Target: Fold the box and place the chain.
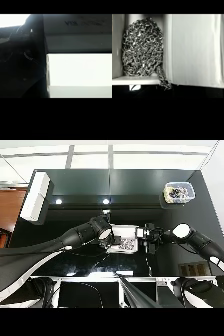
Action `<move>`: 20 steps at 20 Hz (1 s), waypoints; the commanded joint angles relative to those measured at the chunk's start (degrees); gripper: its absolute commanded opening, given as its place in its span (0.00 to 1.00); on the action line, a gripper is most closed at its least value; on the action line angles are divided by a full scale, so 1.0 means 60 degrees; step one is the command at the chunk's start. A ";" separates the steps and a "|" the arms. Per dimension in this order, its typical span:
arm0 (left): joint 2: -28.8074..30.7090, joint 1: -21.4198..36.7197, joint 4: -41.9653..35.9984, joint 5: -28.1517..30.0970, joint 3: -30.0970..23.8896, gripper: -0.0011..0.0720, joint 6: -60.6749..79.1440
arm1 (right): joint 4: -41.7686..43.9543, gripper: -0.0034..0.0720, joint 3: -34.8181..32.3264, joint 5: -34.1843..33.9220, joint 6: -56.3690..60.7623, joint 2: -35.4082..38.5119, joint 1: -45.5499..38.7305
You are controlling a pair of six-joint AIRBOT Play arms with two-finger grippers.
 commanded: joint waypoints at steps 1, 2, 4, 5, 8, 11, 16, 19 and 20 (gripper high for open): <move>0.0004 -0.0004 0.0000 0.0007 0.0004 0.05 0.0007 | 0.0430 0.34 0.0000 -0.0069 -0.0248 -0.0007 0.0004; 0.0004 0.0000 0.0000 0.0007 0.0004 0.05 0.0007 | 0.0426 0.29 0.0000 -0.0091 -0.0248 -0.0007 0.0000; 0.0004 -0.0004 0.0000 0.0004 0.0004 0.05 0.0007 | 0.0430 0.21 0.0000 -0.0124 -0.0237 -0.0007 0.0004; 0.0004 0.0000 0.0000 0.0000 0.0004 0.05 0.0007 | 0.0433 0.20 0.0000 -0.0124 -0.0237 -0.0007 0.0004; 0.0004 -0.0004 0.0000 -0.0004 0.0004 0.05 0.0007 | 0.0353 0.06 0.0000 -0.0120 -0.0233 -0.0007 0.0004; 0.0004 -0.0004 0.0000 -0.0004 0.0004 0.05 0.0007 | -0.0055 0.06 0.0000 -0.0346 0.0678 0.0047 0.0000; 0.0004 -0.0004 0.0000 -0.0007 0.0004 0.05 0.0007 | -0.1381 0.06 0.0000 -0.0033 0.3752 0.0674 -0.0295; 0.0004 0.0000 0.0004 0.0000 0.0004 0.05 0.0007 | -0.1406 0.06 0.0007 0.0623 0.4554 0.1483 -0.0295; 0.0004 0.0000 0.0004 0.0000 0.0004 0.05 0.0007 | -0.1406 0.06 0.0062 0.0892 0.4903 0.1734 -0.0295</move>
